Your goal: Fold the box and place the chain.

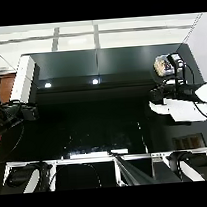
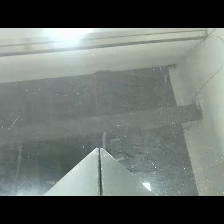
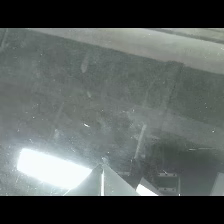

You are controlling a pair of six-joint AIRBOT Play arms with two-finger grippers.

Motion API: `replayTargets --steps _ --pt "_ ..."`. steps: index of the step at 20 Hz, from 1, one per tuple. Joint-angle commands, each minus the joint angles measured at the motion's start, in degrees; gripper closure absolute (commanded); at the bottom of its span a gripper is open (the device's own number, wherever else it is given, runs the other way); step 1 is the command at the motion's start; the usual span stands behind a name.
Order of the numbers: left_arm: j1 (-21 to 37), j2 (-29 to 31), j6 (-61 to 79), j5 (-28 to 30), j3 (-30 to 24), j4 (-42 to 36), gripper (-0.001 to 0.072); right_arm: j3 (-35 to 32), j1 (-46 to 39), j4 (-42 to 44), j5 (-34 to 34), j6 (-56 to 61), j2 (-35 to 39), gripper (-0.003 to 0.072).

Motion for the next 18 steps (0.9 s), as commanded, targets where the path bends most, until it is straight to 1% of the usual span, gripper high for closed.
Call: replayTargets --steps 1,9,10,11,12,13,14,15,16,17,18 --pt "0.0 0.0 0.0 0.0 0.0 0.0 0.068 0.0 0.0 0.0 0.0 0.0 0.0 0.0666" --pt "0.0 0.0 0.0 0.0 0.0 0.0 0.068 0.0 0.0 0.4 -0.2 0.0 0.0 0.0666" --pt "0.0 0.0 0.0 0.0 0.0 0.0 0.068 0.0 0.0 0.8 -2.3 0.0 0.0 0.0666" --pt "0.0 0.0 0.0 0.0 0.0 0.0 0.0681 0.0 0.0 2.9 -4.9 0.5 0.0 0.0666" --pt "0.0 0.0 0.0 0.0 0.0 0.0 0.0681 0.0 0.0 6.4 -5.6 0.5 0.0 0.0666" --pt "0.0 0.0 0.0 0.0 0.0 0.0 0.068 0.0 0.2 7.0 -8.5 -0.4 -0.3 0.0665" --pt "0.0 0.0 0.0 0.0 0.0 0.0 0.068 0.0 0.2 6.0 -12.1 -0.3 -0.6 0.0546" --pt "0.0 0.0 0.0 0.0 0.0 0.0 0.068 0.0 0.0 4.2 -15.0 0.2 -1.1 0.0094" --pt "0.0 0.0 0.0 0.0 0.0 0.0 0.0681 0.0 -0.8 1.3 -16.8 2.4 -1.9 -0.0027" --pt "0.0 0.0 0.0 0.0 0.0 0.0 0.0681 0.3 -3.2 -3.7 -17.1 7.0 -3.0 -0.0027" --pt "0.0 0.0 0.0 0.2 0.0 0.0 0.068 1.0 -7.1 -10.0 -16.2 14.2 -4.4 -0.0026"
